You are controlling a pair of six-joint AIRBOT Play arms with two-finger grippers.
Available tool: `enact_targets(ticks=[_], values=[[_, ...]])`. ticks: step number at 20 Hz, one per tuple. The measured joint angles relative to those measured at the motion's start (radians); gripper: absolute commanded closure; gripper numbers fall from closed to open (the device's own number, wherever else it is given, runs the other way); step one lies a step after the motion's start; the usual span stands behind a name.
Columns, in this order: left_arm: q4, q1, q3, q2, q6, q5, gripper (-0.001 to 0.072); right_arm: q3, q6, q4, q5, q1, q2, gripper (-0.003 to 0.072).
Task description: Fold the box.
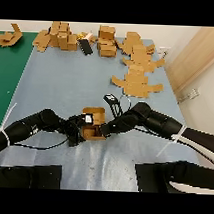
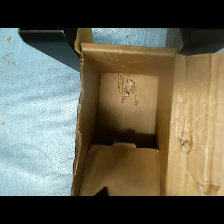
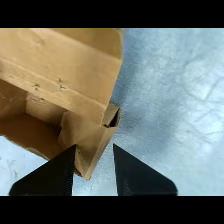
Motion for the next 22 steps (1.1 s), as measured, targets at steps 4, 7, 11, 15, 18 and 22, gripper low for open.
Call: enact_targets(ticks=[4, 7, 11, 15, 18, 22], values=[[0.0, 0.0, 0.0, 0.0, 0.0, 0.0, 0.0347, 0.111, 0.19, -0.13, -0.09, 0.066, -0.092, 0.0328], [0.0, 0.0, 0.0, 0.0, 0.0, 0.0, 0.0347, 0.192, 0.291, -0.18, -0.159, 0.095, -0.17, 0.0356], [0.0, 0.0, 0.0, 0.0, 0.0, 0.0, 0.0347, 0.255, 0.395, -0.209, -0.241, 0.109, -0.246, 0.053], [-0.001, 0.0, 0.0, 0.0, -0.001, 0.0, 0.0347, 0.274, 0.464, -0.218, -0.286, 0.113, -0.276, 0.0683], [0.0, 0.0, 0.0, 0.0, 0.0, 0.0, 0.0347, 0.279, 0.473, -0.223, -0.3, 0.116, -0.285, 0.0394], [0.0, 0.0, 0.0, 0.0, 0.001, 0.0, 0.0347, 0.293, 0.48, -0.217, -0.321, 0.118, -0.275, 0.0219]])
